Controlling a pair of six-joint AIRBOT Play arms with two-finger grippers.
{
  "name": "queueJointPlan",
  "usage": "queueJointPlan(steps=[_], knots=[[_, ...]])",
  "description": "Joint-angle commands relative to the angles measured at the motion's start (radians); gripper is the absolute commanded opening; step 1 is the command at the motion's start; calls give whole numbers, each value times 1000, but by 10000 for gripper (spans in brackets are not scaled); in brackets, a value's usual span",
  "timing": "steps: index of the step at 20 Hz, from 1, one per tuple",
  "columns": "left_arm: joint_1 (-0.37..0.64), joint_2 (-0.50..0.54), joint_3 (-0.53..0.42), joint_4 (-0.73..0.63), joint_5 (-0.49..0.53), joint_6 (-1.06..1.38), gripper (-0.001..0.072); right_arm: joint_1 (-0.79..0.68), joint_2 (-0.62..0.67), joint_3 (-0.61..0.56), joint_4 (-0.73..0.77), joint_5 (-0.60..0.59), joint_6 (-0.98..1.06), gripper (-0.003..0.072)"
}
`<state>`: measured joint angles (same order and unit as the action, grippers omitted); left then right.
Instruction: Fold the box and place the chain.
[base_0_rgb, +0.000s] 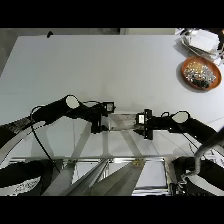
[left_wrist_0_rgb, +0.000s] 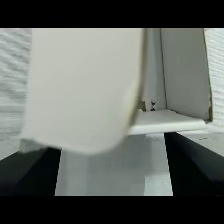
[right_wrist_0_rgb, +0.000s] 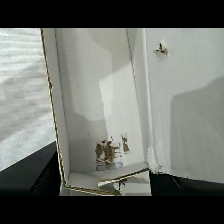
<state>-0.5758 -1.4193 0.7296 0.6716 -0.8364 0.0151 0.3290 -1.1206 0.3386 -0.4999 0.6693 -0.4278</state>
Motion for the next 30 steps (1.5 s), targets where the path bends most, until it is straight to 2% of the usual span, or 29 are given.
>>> queueJointPlan(steps=[1, 14, 24, 29, 30], knots=[[-2, 0, 0, 18, -38, 0, 710, 0, 0, 0, 0, 0, 0, 321], [-43, 2, -11, 12, -9, -86, 709, 0, 0, 0, 0, 0, 0, 321], [-74, -1, -14, -6, 63, -83, 703, 0, 0, 0, 0, 0, 0, 321], [-74, -1, -35, -7, 74, -75, 686, 0, 0, 0, 0, 0, 0, 321], [-74, -1, -35, -11, 76, -75, 631, 0, 1, 0, 0, 0, 0, 321]])
